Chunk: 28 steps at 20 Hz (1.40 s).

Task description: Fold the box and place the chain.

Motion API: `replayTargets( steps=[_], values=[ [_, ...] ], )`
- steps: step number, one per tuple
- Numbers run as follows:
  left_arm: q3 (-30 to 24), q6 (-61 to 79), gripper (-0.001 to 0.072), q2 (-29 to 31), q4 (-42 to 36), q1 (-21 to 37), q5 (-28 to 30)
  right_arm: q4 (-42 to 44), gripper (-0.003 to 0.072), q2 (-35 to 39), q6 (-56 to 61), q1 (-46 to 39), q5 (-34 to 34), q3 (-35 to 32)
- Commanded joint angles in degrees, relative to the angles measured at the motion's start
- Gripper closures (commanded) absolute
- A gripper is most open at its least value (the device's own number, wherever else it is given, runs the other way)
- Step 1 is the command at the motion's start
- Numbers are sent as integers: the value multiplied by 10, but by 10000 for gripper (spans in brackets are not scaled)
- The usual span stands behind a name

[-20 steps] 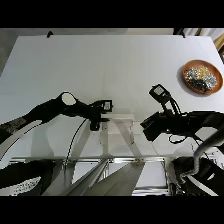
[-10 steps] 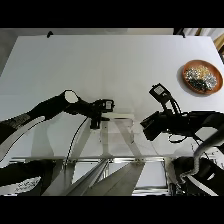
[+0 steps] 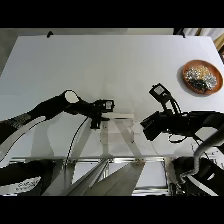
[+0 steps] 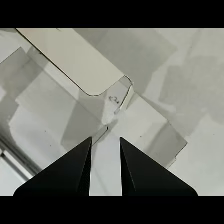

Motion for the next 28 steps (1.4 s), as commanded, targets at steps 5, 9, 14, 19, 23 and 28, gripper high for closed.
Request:
replayTargets(
  steps=[5,9,14,19,23,28],
  values=[
    [1,4,708,0,-38,0,27,0,488,0,0,0,0,0],
    [1,39,707,0,-71,0,31,0,489,0,0,0,0,0],
    [1,38,706,-13,-71,0,31,0,489,0,0,0,0,0],
    [1,38,704,-26,-71,0,28,0,489,0,0,0,0,0],
    [1,38,703,-25,-71,0,28,0,489,0,0,0,0,0],
    [1,37,703,-24,-71,0,22,0,489,0,0,0,0,0]
  ],
)
